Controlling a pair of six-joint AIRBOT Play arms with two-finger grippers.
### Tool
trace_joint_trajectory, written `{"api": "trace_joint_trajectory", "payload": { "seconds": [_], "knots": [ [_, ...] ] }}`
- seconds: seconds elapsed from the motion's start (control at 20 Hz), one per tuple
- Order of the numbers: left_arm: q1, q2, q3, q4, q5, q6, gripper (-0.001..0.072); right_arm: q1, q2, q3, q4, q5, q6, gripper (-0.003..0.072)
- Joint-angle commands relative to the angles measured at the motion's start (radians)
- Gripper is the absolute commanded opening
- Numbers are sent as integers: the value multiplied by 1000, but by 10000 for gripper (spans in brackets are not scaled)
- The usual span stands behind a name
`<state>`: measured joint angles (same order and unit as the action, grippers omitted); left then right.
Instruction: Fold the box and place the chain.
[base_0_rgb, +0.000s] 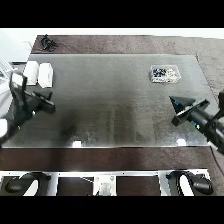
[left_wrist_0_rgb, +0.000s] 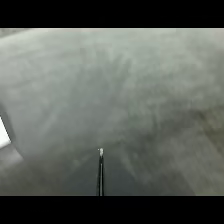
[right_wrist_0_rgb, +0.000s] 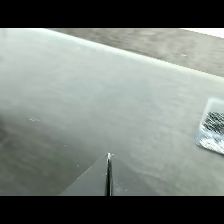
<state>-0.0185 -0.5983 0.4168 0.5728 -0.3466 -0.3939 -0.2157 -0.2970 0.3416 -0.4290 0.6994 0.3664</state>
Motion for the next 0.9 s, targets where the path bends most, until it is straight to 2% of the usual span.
{"api": "trace_joint_trajectory", "payload": {
  "seconds": [0.0, 0.15, 0.3, 0.85],
  "knots": [
    [-76, 121, -188, -42, 133, 8, 17, 0, 153, -153, -1, -56, 0, 6],
    [-76, 124, -202, -48, 92, -1, 19, 0, 167, -228, -1, -56, 0, 6],
    [-76, 124, -201, -48, 95, -1, 19, 1, 167, -261, -1, -56, 0, 6],
    [-76, 124, -201, -48, 95, -1, 19, 1, 167, -264, -1, -56, 0, 6]
  ]
}}
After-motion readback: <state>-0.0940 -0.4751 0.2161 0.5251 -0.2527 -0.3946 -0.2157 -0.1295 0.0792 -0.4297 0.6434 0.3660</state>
